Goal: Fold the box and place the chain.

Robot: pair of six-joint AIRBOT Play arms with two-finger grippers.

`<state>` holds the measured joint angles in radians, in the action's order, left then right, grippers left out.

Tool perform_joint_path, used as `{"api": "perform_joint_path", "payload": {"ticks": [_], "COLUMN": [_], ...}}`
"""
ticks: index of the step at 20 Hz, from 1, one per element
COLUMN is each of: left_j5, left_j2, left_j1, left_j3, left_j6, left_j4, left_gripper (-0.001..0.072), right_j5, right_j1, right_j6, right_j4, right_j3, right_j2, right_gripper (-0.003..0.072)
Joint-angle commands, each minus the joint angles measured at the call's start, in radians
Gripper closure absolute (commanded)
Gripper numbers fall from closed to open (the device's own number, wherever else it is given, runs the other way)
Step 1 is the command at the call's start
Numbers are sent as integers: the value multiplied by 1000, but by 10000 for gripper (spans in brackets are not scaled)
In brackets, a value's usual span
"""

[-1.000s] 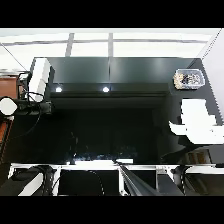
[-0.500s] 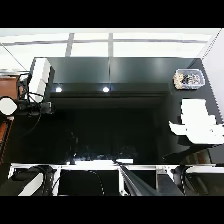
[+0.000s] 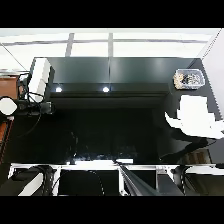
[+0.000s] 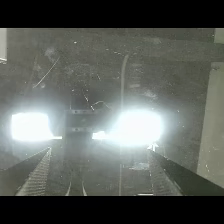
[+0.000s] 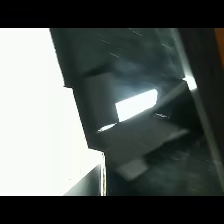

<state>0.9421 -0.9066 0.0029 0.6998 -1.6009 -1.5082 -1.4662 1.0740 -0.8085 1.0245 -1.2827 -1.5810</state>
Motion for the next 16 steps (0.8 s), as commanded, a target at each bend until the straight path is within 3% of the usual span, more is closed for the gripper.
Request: {"api": "perform_joint_path", "payload": {"ticks": [1, 6, 9, 13, 16], "left_j5": [-7, -73, -74, -93, -138], "left_j2": [0, 0, 0, -41, -127], "left_j1": [0, -1, -1, -17, -88], "left_j3": [0, 0, -4, -21, -20], "left_j6": [0, 0, 0, 86, 296], "left_j4": [0, 5, 59, 327, 653], "left_gripper": [1, 5, 4, 4, 4], "right_j5": [-2, 52, 153, 514, 829], "right_j1": [-61, -264, -399, -697, -1021], "right_j6": [2, 8, 47, 112, 110], "right_j4": [-122, -227, -404, -695, -769], "right_j3": [52, 287, 473, 793, 959], "right_j2": [83, 265, 404, 692, 821], "right_gripper": [674, 673, 673, 673, 673]}}
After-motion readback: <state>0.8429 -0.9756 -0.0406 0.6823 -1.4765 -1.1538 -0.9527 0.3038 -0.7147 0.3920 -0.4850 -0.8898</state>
